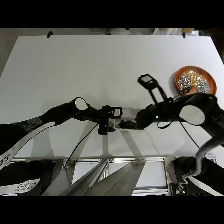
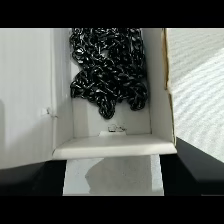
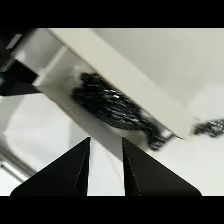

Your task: Fold the box and place the chain.

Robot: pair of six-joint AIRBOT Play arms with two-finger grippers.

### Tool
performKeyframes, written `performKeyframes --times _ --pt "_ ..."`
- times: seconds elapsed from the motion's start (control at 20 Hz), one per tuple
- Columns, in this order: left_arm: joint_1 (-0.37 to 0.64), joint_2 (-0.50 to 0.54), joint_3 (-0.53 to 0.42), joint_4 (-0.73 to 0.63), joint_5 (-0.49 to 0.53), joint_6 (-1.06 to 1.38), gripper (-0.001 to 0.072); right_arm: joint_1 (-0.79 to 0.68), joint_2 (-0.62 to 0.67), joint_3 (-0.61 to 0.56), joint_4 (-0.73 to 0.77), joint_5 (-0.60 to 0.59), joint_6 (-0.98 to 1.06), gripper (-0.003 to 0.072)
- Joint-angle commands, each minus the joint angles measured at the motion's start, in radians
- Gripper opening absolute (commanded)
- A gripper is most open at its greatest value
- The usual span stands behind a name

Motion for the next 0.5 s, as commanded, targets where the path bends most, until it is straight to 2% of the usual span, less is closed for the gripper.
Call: performKeyframes --times 0.0,0.05,0.35,0.4,0.45 --pt "0.001 0.001 0.000 0.000 0.000 0.000 0.0272 -0.109 0.014 0.004 -0.096 0.119 0.003 0.0201" --pt "0.001 0.001 0.000 0.000 0.000 0.000 0.0272 -0.143 0.013 0.004 -0.120 0.135 0.003 0.0155" --pt "0.001 0.001 0.000 0.001 0.000 0.000 0.0272 -0.305 -0.013 -0.066 -0.158 0.033 0.003 0.0158" --pt "0.001 0.001 0.000 0.000 0.000 0.000 0.0272 -0.328 -0.030 -0.089 -0.160 -0.007 -0.007 0.0190" --pt "0.001 0.001 0.000 0.000 0.000 0.000 0.0272 -0.349 -0.053 -0.105 -0.161 -0.046 -0.035 0.0266"
